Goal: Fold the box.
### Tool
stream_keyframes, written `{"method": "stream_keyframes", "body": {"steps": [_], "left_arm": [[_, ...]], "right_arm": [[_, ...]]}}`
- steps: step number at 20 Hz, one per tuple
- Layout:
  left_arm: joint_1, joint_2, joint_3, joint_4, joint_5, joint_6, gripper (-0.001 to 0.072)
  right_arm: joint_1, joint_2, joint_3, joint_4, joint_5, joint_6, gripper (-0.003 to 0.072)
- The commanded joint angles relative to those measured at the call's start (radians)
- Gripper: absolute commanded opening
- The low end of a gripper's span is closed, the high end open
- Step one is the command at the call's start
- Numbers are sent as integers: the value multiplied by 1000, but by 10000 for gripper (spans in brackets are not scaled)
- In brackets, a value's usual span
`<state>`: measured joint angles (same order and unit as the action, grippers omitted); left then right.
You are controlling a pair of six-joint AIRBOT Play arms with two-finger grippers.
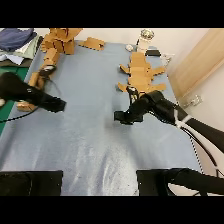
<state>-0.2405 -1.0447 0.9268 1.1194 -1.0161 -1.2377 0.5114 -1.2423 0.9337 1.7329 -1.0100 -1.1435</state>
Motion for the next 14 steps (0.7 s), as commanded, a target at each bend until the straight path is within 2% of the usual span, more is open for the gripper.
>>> {"method": "stream_keyframes", "body": {"steps": [1, 4, 7, 14], "left_arm": [[-174, -158, 51, 20, 7, -151, 12], [-220, -210, 51, 19, 9, -195, 12], [-221, -211, 52, 10, 0, -195, 15], [-221, -211, 52, 10, -7, -195, 15]], "right_arm": [[0, -104, 79, -2, -46, -29, 1], [0, -116, 80, -8, -38, -45, 1], [0, -116, 80, -9, -73, -45, 2], [0, -116, 80, -8, -72, -45, 1]]}}
